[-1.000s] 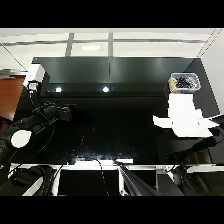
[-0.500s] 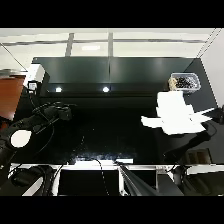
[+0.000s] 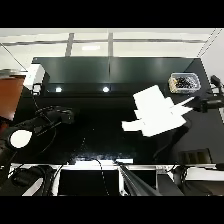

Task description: Fold the box and place the chain.

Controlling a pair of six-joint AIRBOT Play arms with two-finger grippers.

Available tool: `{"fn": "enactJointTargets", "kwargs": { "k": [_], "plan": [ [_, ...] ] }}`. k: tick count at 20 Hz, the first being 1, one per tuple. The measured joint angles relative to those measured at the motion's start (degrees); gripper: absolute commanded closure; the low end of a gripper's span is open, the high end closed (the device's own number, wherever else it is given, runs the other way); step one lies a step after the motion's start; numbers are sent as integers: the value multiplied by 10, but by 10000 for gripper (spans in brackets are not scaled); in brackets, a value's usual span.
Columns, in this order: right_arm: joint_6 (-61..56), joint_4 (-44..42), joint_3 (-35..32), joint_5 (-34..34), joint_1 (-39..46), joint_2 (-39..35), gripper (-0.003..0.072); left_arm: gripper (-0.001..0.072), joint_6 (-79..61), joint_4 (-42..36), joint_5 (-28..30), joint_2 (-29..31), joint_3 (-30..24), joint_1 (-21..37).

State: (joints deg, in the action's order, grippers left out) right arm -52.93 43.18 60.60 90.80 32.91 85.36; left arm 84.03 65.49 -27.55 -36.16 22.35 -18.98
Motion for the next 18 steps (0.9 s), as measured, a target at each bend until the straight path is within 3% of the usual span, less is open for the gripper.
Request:
{"fn": "enactJointTargets", "kwargs": {
  "k": [5, 10, 14, 18],
  "plan": [
    [-92, -24, -130, -141, -183, -168, 658, 1, 0, -9, -31, -10, 20, -12],
    [-163, 7, -246, -349, -423, -329, 658, 1, 0, -46, -126, -84, 97, -3],
    [-193, 51, -304, -488, -580, -387, 658, 2, -17, -89, -217, -161, 143, 48],
    [-213, 70, -329, -556, -655, -404, 658, 1, -97, -134, -315, -210, 146, 141]
  ]
}}
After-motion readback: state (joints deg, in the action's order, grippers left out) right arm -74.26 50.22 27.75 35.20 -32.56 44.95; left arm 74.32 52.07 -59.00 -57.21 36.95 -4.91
